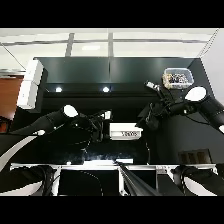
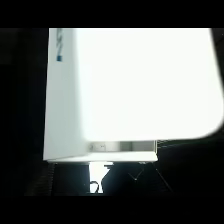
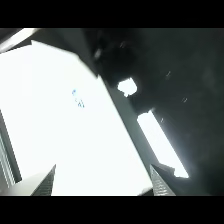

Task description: Fold the box and place the chain.

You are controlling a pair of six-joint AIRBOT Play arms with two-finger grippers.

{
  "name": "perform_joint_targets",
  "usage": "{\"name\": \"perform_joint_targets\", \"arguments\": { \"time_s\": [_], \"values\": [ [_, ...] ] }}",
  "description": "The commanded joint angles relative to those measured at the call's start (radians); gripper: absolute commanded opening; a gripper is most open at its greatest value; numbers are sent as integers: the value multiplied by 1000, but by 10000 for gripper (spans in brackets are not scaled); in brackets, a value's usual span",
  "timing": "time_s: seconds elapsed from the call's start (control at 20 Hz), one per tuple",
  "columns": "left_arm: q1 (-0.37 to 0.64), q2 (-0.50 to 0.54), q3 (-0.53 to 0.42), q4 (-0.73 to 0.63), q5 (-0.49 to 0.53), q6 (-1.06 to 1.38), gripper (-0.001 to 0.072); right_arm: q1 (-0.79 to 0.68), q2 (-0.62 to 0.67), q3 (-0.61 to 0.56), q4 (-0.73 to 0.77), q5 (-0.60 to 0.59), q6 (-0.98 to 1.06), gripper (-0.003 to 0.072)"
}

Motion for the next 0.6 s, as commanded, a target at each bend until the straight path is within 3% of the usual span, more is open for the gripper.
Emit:
{"name": "perform_joint_targets", "arguments": {
  "time_s": [0.0, 0.55],
  "values": [
    [0, 0, 0, 0, -1, -2, 335, 34, 0, -10, -44, 19, -16, 720],
    [0, 0, 0, 0, -3, -2, 335, 118, 0, -10, -150, -45, -16, 720]
  ]
}}
